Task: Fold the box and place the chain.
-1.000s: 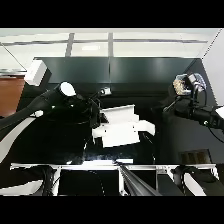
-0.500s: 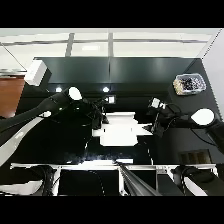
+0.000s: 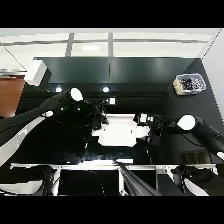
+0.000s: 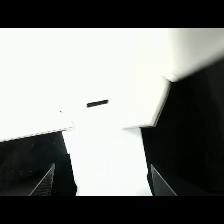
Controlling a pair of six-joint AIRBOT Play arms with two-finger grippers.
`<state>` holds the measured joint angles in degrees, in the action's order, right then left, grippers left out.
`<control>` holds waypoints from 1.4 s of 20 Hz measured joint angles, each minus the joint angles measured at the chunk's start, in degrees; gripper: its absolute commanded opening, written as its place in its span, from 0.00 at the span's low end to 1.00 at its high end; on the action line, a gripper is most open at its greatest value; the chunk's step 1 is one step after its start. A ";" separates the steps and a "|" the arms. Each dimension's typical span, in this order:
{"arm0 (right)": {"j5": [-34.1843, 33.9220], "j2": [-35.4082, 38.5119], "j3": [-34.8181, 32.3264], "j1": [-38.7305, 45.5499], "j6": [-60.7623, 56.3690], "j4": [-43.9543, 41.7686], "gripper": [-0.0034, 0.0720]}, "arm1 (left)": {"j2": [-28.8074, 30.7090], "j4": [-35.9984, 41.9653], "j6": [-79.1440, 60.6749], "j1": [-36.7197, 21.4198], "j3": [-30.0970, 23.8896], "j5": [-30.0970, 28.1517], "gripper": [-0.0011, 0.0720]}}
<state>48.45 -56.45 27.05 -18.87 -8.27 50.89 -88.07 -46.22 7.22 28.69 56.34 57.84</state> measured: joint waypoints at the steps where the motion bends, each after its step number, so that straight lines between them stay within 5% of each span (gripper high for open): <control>1: -0.57 -0.33 -0.07 -1.03 0.42 0.07 0.99 | 0.00 -0.02 0.00 0.00 0.00 0.02 0.06; 17: 0.76 -0.15 7.32 -3.82 -2.93 5.97 0.99 | 0.00 0.04 0.07 0.00 0.00 -0.31 0.06; 28: -0.17 -0.22 -0.52 -6.12 -2.58 -2.51 0.99 | 0.00 0.07 0.04 0.00 0.00 -0.22 0.06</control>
<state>48.27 -56.66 26.52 -24.99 -10.85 48.38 -88.07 -46.15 7.27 28.69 56.34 57.63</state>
